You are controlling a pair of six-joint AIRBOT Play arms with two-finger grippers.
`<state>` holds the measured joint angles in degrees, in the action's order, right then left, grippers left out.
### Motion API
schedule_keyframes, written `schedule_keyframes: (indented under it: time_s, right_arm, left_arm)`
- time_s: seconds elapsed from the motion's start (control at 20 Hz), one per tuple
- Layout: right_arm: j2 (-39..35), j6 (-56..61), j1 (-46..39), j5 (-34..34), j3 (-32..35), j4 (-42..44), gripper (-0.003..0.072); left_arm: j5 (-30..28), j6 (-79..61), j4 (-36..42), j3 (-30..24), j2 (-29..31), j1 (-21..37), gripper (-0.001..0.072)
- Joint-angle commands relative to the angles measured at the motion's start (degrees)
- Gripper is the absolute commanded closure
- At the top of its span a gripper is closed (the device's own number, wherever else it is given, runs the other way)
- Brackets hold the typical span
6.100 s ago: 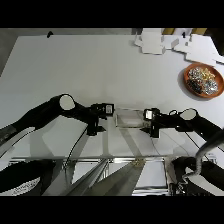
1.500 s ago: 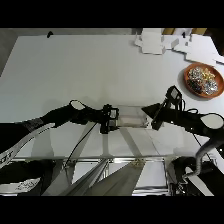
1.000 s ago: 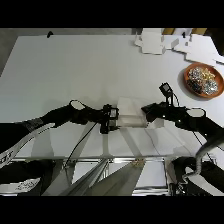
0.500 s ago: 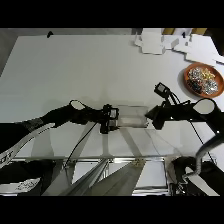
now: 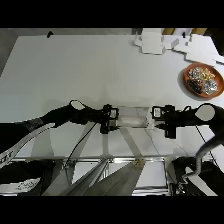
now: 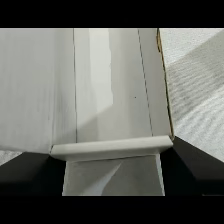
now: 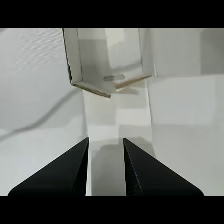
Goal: Fold the box and place the chain.
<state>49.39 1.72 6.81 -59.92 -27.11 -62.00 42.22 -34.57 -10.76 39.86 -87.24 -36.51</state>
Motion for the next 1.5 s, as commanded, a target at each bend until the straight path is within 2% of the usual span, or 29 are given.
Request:
schedule_keyframes:
  time_s: [0.0,0.1,0.4,0.75,1.1,1.2,1.45]
  right_arm:
    - [4.15,-8.85,-0.02,7.1,1.92,6.8,0.0468]
    - [6.27,-11.39,-0.02,10.08,2.25,11.1,0.0469]
    - [8.2,-15.32,-0.02,10.01,2.58,19.08,0.0472]
    - [8.31,-15.56,-0.02,10.01,5.51,23.65,0.0473]
    - [7.5,-13.55,-0.02,12.72,5.51,15.17,0.0453]
    - [6.58,-13.55,-0.02,13.0,5.51,14.16,0.0359]
    - [6.1,-13.55,-0.02,12.61,5.51,14.03,0.0374]
  left_arm:
    - [0.0,0.02,-0.02,0.0,-0.04,-0.02,0.0438]
    - [0.0,0.02,-0.02,0.0,-0.04,-0.02,0.0438]
    - [-0.02,0.04,0.0,0.0,-0.04,-0.02,0.0438]
    - [0.0,0.04,0.0,0.0,-0.04,-0.02,0.0438]
    - [0.0,0.04,0.0,0.0,-0.04,-0.02,0.0438]
    - [0.0,0.04,-0.02,0.0,-0.04,-0.02,0.0438]
    - [-0.02,0.04,-0.02,0.0,-0.04,-0.02,0.0438]
